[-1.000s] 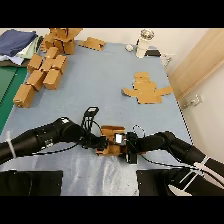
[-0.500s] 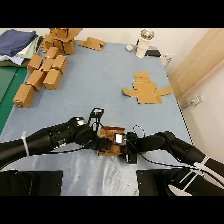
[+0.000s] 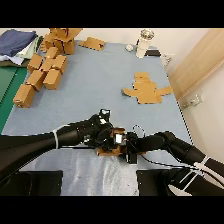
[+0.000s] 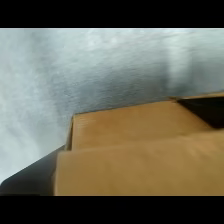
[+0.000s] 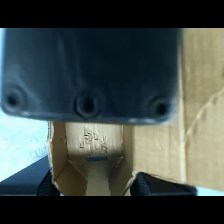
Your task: Fold the box.
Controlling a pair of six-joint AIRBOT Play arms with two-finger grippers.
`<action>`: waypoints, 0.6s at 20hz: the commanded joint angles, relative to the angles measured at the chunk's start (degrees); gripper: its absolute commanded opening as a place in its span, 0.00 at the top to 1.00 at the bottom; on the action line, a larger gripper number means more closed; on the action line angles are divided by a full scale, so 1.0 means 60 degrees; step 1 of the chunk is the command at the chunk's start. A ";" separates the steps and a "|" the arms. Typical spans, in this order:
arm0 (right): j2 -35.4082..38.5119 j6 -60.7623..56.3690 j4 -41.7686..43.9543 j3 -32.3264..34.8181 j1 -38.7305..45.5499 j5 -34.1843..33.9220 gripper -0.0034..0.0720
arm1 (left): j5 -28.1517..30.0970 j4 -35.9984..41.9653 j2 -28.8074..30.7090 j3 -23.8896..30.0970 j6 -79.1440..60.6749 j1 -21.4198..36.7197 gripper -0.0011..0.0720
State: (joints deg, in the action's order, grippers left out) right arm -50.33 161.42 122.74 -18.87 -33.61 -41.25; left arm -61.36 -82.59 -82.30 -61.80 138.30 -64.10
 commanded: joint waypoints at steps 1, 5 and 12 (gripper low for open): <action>0.0004 0.0000 0.0000 0.0004 -0.0007 0.0000 0.31 | -0.0590 -0.0135 -0.0426 -0.0237 0.0969 -0.0095 0.32; 0.0004 -0.0004 0.0000 0.0004 -0.0007 0.0004 0.31 | -0.0554 -0.0131 -0.0565 -0.0306 0.1486 -0.0098 0.60; 0.0004 0.0000 0.0004 0.0004 -0.0007 0.0004 0.31 | -0.0372 -0.0168 -0.0561 -0.0328 0.1712 -0.0353 0.97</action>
